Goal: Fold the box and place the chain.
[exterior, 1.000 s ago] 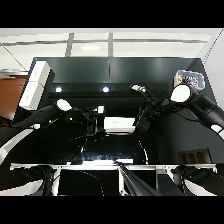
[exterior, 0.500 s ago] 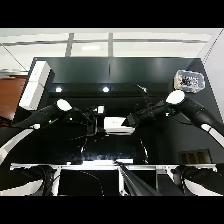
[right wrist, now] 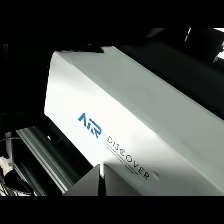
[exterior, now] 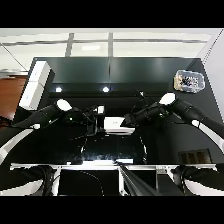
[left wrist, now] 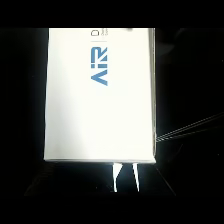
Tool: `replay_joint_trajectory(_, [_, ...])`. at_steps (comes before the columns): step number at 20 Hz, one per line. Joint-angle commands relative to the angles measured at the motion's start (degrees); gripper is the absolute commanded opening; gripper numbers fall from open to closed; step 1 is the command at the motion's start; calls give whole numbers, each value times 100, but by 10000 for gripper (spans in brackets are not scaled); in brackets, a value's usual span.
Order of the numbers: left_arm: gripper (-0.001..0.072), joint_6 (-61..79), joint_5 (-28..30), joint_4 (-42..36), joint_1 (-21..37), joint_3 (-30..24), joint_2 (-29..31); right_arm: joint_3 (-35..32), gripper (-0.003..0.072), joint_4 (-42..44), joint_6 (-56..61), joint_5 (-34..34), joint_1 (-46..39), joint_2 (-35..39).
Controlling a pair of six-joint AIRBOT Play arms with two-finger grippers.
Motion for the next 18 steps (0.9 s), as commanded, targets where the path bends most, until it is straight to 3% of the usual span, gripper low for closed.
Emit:
replay_joint_trajectory(1, [406, 0, 2, 0, 2, 2, 2, 0, 40, -225, 87, -133, 4, -98])
replay_joint_trajectory(7, [409, 2, 13, -4, 4, 2, 2, 7, 40, -260, 48, -170, -7, -83])
replay_joint_trajectory(11, [412, 0, 68, 330, 26, 39, 63, 271, 40, -101, -157, 352, -387, 472])
replay_joint_trajectory(12, [491, -114, 63, 503, 37, 59, 125, 330, 40, -173, -153, 420, -592, 761])
replay_joint_trajectory(13, [687, -348, 70, 518, 61, 68, 197, 354, 40, -302, -149, 472, -809, 1045])
replay_joint_trajectory(18, [714, -1537, -118, 1091, 240, 68, 1139, 352, 40, -1025, 79, 901, -2083, 2133])
